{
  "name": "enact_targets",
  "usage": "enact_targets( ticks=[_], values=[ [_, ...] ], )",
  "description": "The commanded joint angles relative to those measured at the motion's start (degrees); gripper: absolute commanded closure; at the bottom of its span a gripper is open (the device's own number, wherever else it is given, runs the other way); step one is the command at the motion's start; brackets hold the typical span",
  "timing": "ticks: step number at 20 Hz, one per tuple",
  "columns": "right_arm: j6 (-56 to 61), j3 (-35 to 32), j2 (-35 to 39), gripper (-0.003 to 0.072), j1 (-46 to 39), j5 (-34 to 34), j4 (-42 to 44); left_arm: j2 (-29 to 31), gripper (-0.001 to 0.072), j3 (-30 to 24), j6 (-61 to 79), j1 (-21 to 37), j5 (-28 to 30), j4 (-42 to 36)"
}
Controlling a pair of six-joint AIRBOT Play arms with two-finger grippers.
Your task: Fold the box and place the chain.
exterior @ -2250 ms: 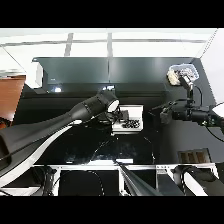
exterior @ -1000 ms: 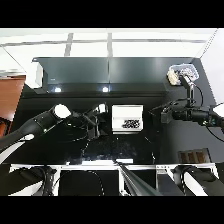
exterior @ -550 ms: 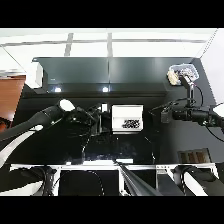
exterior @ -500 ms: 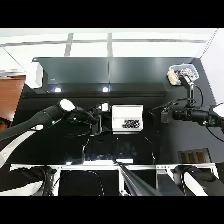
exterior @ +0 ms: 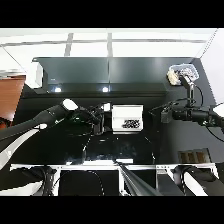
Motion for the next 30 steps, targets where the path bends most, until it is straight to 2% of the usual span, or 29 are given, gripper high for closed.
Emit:
enact_targets(
  ticks=[1,5,7,8,9,10,12,15,18,20,23,26,30],
  values=[
    [0.0,0.0,0.0,0.0344,0.0,0.0,0.0,-0.9,-0.0004,1.1,0.3,-0.3,0.1,-0.2],
    [0.0,0.0,0.0,0.0344,0.0,-0.2,0.1,-3.0,-0.0002,4.1,0.3,-2.4,1.3,-0.3],
    [1.0,0.0,0.0,0.0343,0.0,-2.5,0.8,-3.3,0.0027,4.5,-0.1,-2.8,1.2,0.5],
    [5.4,0.0,-0.1,0.0277,0.1,-5.7,0.9,-3.3,0.0052,4.5,-0.1,-2.7,1.2,0.5],
    [9.8,0.0,-0.1,0.0055,0.5,-9.4,0.9,-3.3,0.0147,4.5,-0.1,-2.7,1.2,0.5],
    [10.8,0.1,-0.2,0.0009,1.1,-13.3,1.3,-3.3,0.0187,4.5,-0.1,-2.7,1.2,0.5],
    [12.0,2.6,-2.6,0.0009,2.9,-18.6,1.6,-3.3,0.021,4.5,-0.1,-2.7,1.3,0.5],
    [13.6,9.4,-12.0,0.001,5.1,-20.2,1.6,-3.3,0.021,4.5,-0.1,-3.0,1.7,0.4],
    [10.4,14.3,-22.3,0.001,7.4,-15.8,1.4,-3.3,0.021,4.5,-2.2,-3.5,4.1,0.5],
    [-0.1,14.4,-25.0,0.0011,9.0,-10.6,0.3,-3.3,0.0209,4.5,-2.6,-3.6,4.5,0.5],
    [-19.3,15.4,-23.7,0.001,8.9,0.0,-3.4,-3.3,0.0209,4.5,-2.6,-3.6,4.5,0.5],
    [-19.9,18.5,-22.1,0.001,8.9,8.4,-9.6,-3.3,0.0209,4.5,-2.6,-3.6,4.4,0.5],
    [-21.4,18.4,-22.1,0.001,11.7,8.0,-13.3,-3.3,0.0209,4.5,-2.6,-3.6,4.3,0.5]
  ],
)
